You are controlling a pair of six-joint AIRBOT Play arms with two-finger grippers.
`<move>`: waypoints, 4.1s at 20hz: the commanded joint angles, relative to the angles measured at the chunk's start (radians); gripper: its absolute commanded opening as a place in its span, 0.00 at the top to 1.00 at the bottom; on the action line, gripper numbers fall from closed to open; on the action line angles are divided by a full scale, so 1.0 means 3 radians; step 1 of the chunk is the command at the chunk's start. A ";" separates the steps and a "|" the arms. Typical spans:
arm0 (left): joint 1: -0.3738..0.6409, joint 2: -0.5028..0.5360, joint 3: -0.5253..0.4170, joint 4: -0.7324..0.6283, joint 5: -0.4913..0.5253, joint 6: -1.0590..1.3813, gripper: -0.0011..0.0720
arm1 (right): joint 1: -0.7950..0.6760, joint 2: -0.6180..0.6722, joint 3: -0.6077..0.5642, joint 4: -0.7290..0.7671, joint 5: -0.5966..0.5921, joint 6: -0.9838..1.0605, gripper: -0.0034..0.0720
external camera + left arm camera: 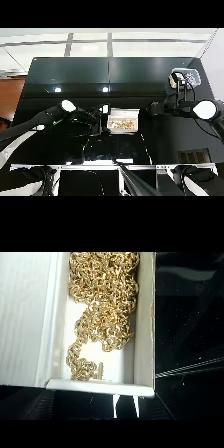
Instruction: Fold the box and place the chain.
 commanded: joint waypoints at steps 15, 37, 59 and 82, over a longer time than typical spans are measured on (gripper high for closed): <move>-0.0009 -0.0003 -0.0001 0.0028 0.0020 -0.0015 0.38 | 0.0165 -0.0624 0.0326 0.1158 0.0806 -0.4122 0.02; -0.0010 -0.0003 -0.0001 0.0029 0.0020 -0.0015 0.38 | 0.0573 -0.0732 0.0153 0.1052 0.0609 -0.4276 0.57; -0.0009 -0.0003 -0.0001 0.0029 0.0019 -0.0015 0.38 | 0.0604 -0.0856 -0.0233 0.1339 0.0151 -0.1568 0.89; -0.0568 -0.0060 0.0964 0.0058 0.0018 -0.0844 0.01 | -0.1020 0.0395 0.0023 0.0350 0.0860 -0.1447 0.89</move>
